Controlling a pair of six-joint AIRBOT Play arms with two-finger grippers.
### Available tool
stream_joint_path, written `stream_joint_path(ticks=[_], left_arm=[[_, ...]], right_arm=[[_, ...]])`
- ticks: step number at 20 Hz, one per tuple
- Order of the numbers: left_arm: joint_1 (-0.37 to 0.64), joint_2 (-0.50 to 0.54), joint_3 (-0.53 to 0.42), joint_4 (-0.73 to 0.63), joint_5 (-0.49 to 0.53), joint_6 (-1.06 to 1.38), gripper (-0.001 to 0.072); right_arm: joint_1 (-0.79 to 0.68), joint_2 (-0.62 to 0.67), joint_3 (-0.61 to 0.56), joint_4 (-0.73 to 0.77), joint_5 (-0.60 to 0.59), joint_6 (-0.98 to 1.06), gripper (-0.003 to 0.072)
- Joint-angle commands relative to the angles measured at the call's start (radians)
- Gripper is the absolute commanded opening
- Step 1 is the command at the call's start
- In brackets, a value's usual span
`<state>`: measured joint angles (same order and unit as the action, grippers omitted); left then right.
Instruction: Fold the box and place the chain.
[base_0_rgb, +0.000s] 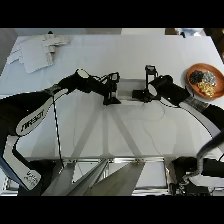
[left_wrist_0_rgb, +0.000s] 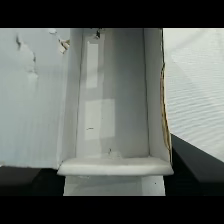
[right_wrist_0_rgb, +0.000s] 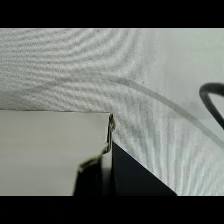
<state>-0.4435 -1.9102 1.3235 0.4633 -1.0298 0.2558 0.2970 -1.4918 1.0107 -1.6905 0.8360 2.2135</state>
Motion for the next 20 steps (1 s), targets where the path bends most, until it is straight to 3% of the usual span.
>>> stream_joint_path(ticks=[1,2,3,4,13,17,20], left_arm=[[-0.001,0.0,0.0,0.001,-0.006,0.002,0.0395],[-0.001,0.0,0.0,0.001,-0.006,0.002,0.0395],[-0.001,0.0,0.0,0.001,-0.006,0.002,0.0395],[-0.001,0.0,0.0,0.002,-0.006,0.002,0.0395],[-0.001,0.0,0.0,0.001,-0.006,0.002,0.0395],[-0.001,0.0,0.0,0.001,-0.006,0.002,0.0395],[-0.001,0.0,0.0,0.001,-0.006,0.002,0.0395]], right_arm=[[0.001,0.0,0.001,0.004,-0.02,0.003,0.0011],[0.001,0.0,0.001,0.005,-0.013,0.003,0.0052],[0.001,0.002,0.002,0.005,0.003,0.003,0.0268],[0.001,0.003,0.002,0.005,0.022,0.003,0.0426],[-0.035,0.194,0.003,0.008,0.177,-0.096,0.0427],[-0.158,0.319,0.003,0.039,0.268,-0.109,0.0442],[-0.282,0.373,0.004,-0.002,0.294,-0.249,0.0449]])
